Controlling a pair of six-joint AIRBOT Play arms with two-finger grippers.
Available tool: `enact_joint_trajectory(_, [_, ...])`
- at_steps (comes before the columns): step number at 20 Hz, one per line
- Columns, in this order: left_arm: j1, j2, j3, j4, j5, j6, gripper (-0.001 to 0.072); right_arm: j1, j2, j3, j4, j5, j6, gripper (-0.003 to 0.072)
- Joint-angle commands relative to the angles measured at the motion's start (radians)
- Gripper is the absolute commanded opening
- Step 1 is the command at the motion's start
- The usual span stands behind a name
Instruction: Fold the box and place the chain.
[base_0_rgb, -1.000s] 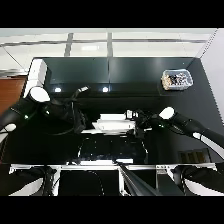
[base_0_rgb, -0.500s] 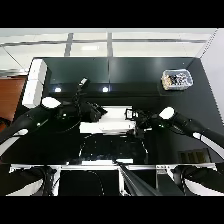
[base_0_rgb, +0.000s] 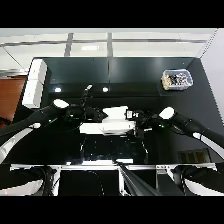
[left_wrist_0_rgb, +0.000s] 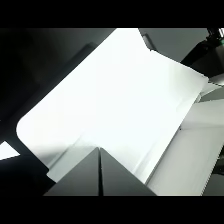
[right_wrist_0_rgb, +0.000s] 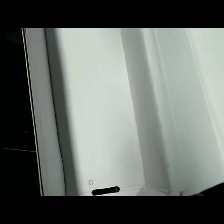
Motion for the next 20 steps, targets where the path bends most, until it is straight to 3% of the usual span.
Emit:
enact_joint_trajectory(1, [0.011,0.001,0.034,0.055,-0.024,0.001,0.0019,0.0,0.0,0.001,0.002,-0.002,0.001,0.0095])
enact_joint_trajectory(7, [0.092,0.236,0.136,0.392,-0.146,-0.144,0.0019,0.0,0.0,0.001,0.002,-0.002,0.001,0.0096])
enact_joint_trajectory(10, [0.145,0.341,0.112,0.45,-0.317,-0.173,0.0019,0.0,0.0,0.001,0.002,-0.002,0.001,0.0095])
enact_joint_trajectory(14, [0.147,0.399,-0.038,0.453,-0.317,0.023,0.002,0.0,0.0,0.001,0.002,-0.002,0.001,0.0095])
enact_joint_trajectory(19, [0.147,0.393,-0.082,0.469,-0.302,0.382,0.0027,0.0,0.0,0.001,0.002,-0.002,0.001,0.0095])
enact_joint_trajectory(20, [0.147,0.392,-0.083,0.47,-0.288,0.447,0.0096,0.0,0.0,0.001,0.002,-0.002,0.001,0.0095])
